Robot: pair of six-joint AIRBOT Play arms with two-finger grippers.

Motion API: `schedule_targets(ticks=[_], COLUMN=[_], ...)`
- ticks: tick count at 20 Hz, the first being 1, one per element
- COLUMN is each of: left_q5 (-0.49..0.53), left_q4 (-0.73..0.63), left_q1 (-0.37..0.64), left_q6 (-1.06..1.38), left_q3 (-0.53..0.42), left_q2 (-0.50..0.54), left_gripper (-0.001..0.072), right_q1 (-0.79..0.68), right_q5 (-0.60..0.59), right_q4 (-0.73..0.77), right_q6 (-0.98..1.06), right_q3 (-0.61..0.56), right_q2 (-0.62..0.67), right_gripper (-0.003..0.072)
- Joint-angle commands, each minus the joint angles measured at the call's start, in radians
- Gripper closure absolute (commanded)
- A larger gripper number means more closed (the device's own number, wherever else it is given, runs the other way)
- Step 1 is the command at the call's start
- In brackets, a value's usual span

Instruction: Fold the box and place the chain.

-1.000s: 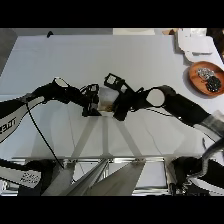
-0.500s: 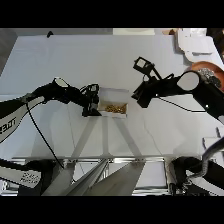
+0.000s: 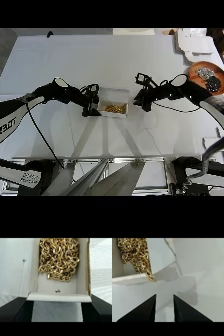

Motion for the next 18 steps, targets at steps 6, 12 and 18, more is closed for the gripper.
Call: schedule_targets(ticks=[6, 12, 18], left_q5=[0.000, 0.000, 0.000], left_q4=[0.000, 0.000, 0.000], left_q1=[0.001, 0.001, 0.001], left_q6=[0.000, 0.000, 0.000], left_q3=[0.001, 0.000, 0.001], left_q2=[0.001, 0.001, 0.001], left_gripper=[0.0448, 0.0448, 0.0448], right_q1=[0.035, 0.043, 0.043], right_q5=[0.014, 0.011, 0.011], right_q4=[0.105, 0.103, 0.063], right_q6=[-0.262, -0.262, -0.257], right_q3=[-0.002, -0.002, -0.002], right_q2=[-0.049, -0.049, -0.036], right_gripper=[0.0467, 0.0655, 0.0672])
